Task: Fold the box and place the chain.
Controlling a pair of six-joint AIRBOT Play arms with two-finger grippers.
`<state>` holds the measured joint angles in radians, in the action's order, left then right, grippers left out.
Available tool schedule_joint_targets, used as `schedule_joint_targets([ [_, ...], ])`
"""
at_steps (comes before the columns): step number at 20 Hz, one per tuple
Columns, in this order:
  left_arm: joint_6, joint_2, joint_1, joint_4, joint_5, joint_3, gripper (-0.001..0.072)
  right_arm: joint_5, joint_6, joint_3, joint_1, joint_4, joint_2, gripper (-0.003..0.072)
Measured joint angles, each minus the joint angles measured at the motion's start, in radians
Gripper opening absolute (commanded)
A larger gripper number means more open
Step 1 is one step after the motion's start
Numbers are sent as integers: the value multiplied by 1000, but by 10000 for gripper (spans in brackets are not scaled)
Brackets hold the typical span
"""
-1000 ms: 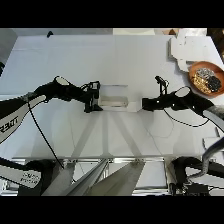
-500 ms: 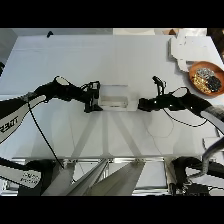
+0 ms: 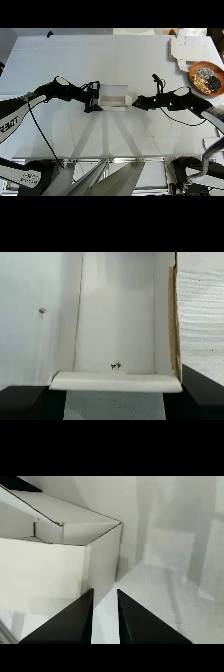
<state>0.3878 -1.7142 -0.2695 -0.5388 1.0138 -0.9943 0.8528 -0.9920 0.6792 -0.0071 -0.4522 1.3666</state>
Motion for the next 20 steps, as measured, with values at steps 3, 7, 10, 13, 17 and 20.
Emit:
schedule_joint_targets([
  [3,0,0,0,0,0,0,337,2,4,0,18,13,-10,185],
  [7,0,0,0,0,0,0,337,-19,5,0,51,19,-16,184],
  [10,0,0,0,0,0,0,337,-29,1,0,60,10,-22,183],
  [13,0,0,0,0,0,0,337,-34,-3,0,64,0,-32,145],
  [17,0,0,0,0,0,0,337,-50,-15,0,65,-38,-55,121],
  [20,0,0,0,0,0,0,337,-72,-29,-1,69,-57,-77,130],
])
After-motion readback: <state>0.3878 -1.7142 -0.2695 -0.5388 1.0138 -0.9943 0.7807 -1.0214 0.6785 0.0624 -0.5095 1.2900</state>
